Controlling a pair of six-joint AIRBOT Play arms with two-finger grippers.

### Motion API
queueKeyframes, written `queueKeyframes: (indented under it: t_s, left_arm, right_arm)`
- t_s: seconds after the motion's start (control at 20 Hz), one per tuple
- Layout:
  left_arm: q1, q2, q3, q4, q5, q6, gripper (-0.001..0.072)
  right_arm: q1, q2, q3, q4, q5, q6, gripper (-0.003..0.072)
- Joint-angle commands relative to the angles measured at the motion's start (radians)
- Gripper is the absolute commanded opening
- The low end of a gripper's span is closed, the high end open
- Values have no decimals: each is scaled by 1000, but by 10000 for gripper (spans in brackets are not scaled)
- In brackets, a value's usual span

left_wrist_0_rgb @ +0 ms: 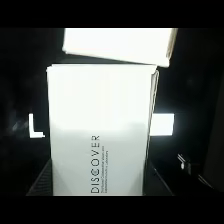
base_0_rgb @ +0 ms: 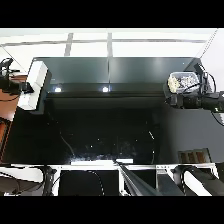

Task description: Fold the box and place the chain.

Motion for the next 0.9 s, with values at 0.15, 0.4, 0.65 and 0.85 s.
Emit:
queueKeyframes:
  t_s: [0.15, 0.4, 0.65, 0.85]
  left_arm:
    - [-45, 8, 102, -14, 39, -47, 718]
    - [-105, 121, 333, -26, -151, -399, 188]
    - [-336, 454, -76, -91, 35, -264, 25]
    - [-516, 694, -612, -46, 285, -296, 25]
  right_arm:
    - [19, 0, 1, 0, -38, 2, 15]
    - [157, -1, 1, -23, -161, 2, 15]
    - [286, -25, -6, -239, -329, -2, 15]
    - [276, -25, -6, -375, -309, -1, 15]
